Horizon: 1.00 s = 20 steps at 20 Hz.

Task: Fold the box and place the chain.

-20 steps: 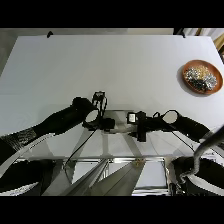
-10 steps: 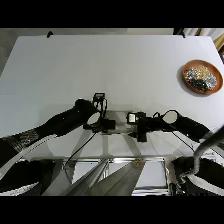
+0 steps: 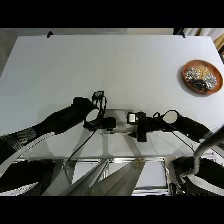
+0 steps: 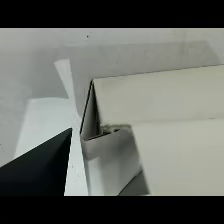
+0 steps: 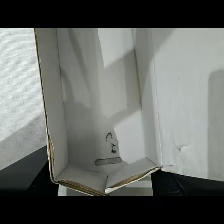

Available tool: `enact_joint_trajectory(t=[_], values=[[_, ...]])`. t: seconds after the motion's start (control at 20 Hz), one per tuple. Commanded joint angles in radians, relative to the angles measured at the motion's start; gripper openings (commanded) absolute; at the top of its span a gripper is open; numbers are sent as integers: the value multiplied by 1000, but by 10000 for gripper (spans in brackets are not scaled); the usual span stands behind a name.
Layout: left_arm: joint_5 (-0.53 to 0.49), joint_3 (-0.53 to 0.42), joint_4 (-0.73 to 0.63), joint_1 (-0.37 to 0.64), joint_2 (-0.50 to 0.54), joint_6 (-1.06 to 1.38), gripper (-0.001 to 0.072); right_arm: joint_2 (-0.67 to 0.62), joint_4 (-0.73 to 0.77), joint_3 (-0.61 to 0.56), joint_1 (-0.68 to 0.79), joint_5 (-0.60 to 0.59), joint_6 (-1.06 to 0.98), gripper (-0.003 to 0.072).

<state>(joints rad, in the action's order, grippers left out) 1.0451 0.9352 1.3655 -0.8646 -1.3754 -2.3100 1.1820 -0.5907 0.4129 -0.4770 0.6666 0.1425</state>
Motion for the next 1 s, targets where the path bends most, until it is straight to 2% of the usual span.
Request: enact_joint_trajectory(t=[0.0,0.05,0.1,0.55,0.7,0.75,0.95], values=[[13,18,-32,25,1,30,449,-1,0,0,0,0,0,311],[8,24,-33,25,0,51,338,-1,0,0,0,0,0,311],[4,27,-35,25,0,66,270,-1,0,0,0,0,0,311],[14,27,-48,8,-49,65,258,-1,0,0,0,0,0,311],[14,27,-19,-1,-52,50,243,-1,0,0,0,0,0,311],[14,27,-2,-4,-52,30,196,-1,0,0,0,0,0,311],[10,27,51,-23,-62,-10,196,-1,0,0,0,0,0,311]])
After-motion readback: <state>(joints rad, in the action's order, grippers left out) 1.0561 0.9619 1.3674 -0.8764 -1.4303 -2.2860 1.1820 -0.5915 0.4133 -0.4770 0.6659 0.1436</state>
